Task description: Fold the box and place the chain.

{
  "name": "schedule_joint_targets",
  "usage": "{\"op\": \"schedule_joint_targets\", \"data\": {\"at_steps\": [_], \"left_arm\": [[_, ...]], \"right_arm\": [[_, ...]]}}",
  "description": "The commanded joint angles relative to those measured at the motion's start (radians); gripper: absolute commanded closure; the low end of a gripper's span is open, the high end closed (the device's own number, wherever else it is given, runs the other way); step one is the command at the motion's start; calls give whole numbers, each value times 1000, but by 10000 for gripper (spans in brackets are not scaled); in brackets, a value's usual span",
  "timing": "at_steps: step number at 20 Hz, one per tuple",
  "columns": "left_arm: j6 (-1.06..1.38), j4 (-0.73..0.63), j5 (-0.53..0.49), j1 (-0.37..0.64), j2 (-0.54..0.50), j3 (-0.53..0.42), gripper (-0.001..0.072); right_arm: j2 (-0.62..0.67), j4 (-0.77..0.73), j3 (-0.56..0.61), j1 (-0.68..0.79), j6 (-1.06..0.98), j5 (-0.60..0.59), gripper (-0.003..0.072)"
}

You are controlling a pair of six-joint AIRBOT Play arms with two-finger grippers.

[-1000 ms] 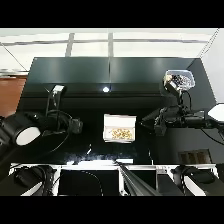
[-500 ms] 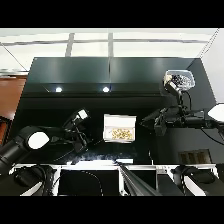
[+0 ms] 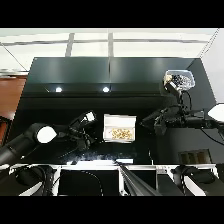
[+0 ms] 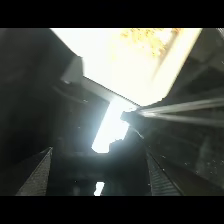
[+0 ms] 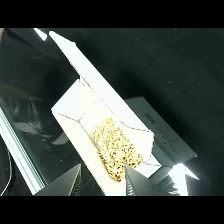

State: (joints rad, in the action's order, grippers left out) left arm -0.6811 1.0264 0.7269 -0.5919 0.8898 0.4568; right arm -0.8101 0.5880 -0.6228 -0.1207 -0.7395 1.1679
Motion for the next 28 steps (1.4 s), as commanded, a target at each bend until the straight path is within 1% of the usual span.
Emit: {"op": "schedule_joint_targets", "data": {"at_steps": [1,2,4,5,6,8,11,14,16,26,27,28], "left_arm": [[155,-111,49,40,112,71,0],[301,-172,82,70,143,97,1],[620,-317,189,148,206,124,3],[744,-355,243,186,233,130,3],[808,-354,267,214,257,134,3],[819,-323,255,227,297,133,-1],[871,-381,237,180,357,133,-4],[875,-441,154,124,376,133,-3],[876,-468,117,113,384,134,-2],[876,-496,113,98,401,134,0],[876,-496,114,89,403,134,7],[876,-496,114,78,410,134,33]], "right_arm": [[1,0,0,0,-17,6,357],[1,0,0,0,-17,7,358],[1,0,0,0,-17,7,358],[1,0,0,0,-17,7,357],[1,0,0,0,-17,11,357],[1,0,0,0,-17,16,357],[1,0,0,0,-17,14,358],[1,-2,0,0,-21,16,357],[1,-4,0,0,-21,15,358],[1,-3,0,0,-24,14,358],[1,-3,0,0,-24,13,358],[1,-3,0,0,-24,7,358]]}}
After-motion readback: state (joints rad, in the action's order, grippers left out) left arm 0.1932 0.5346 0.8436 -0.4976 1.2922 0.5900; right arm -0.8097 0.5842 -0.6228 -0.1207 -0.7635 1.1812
